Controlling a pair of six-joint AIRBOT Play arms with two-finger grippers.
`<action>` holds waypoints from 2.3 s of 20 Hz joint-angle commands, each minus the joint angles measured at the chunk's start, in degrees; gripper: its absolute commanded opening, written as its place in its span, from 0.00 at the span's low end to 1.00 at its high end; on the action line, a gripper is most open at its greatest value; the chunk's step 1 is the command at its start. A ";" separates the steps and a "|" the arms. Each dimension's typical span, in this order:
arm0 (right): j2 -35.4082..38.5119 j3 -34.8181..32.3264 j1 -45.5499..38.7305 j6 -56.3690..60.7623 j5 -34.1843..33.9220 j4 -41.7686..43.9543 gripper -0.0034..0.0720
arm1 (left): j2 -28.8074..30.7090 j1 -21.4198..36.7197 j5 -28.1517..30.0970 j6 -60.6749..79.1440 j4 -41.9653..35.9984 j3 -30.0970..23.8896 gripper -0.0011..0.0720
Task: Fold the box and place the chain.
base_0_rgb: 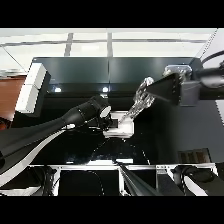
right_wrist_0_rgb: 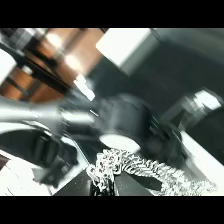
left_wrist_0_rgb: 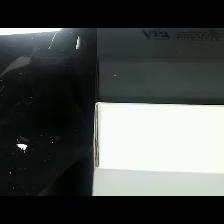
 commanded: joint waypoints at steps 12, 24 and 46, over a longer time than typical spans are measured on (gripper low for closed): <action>-4.87 -20.06 9.22 0.81 -15.93 -5.55 0.07 | -0.02 0.04 0.04 0.02 0.02 0.04 0.05; -10.19 -23.08 10.16 6.08 -15.69 -21.40 0.46 | -0.02 0.04 0.15 0.00 -0.02 0.04 0.05; -6.86 -25.09 -2.78 5.57 -10.86 -26.93 0.44 | 26.23 2.71 -11.08 6.93 21.46 -6.49 0.75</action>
